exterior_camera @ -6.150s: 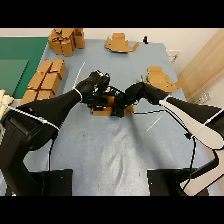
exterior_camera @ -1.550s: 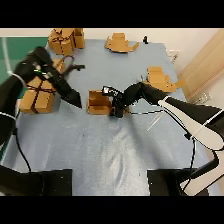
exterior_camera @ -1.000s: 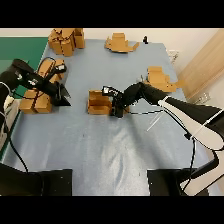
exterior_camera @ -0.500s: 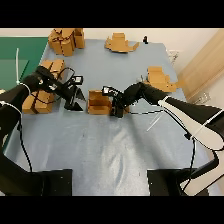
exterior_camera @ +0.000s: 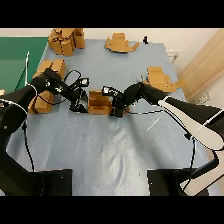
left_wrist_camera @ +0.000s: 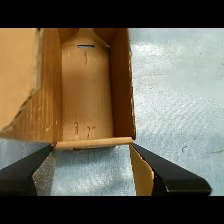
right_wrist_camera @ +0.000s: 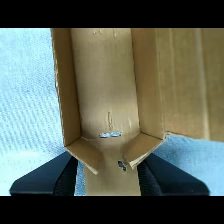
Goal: Fold the box.
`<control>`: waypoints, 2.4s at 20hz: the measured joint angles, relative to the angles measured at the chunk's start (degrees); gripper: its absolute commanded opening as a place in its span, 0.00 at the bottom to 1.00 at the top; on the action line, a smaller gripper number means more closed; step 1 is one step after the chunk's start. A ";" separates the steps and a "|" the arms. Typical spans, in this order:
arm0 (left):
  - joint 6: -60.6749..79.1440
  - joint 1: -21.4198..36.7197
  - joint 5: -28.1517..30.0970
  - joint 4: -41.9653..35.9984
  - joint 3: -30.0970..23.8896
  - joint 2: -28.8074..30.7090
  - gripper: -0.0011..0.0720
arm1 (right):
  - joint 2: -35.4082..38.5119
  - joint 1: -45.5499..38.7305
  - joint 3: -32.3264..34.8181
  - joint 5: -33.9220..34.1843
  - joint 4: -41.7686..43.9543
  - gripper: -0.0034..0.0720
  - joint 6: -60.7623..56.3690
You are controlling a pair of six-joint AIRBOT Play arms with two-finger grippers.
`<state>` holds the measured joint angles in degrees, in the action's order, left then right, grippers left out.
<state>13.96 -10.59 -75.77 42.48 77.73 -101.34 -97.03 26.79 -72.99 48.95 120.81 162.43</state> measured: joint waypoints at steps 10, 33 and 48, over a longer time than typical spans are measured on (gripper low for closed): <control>-1.09 -1.42 1.31 -0.02 0.00 -0.35 0.97 | 0.00 0.00 0.00 -0.02 0.00 0.73 0.00; -3.54 -3.93 2.99 0.98 0.00 -1.25 0.50 | 0.02 0.00 0.00 0.07 -0.11 0.76 -0.04; -6.05 -3.96 2.08 2.12 -0.02 -1.09 0.84 | 2.86 -0.04 0.04 -0.04 -8.11 0.93 -6.62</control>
<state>7.90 -14.55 -73.69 44.60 77.71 -102.43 -94.17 26.74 -72.95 48.90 112.71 155.81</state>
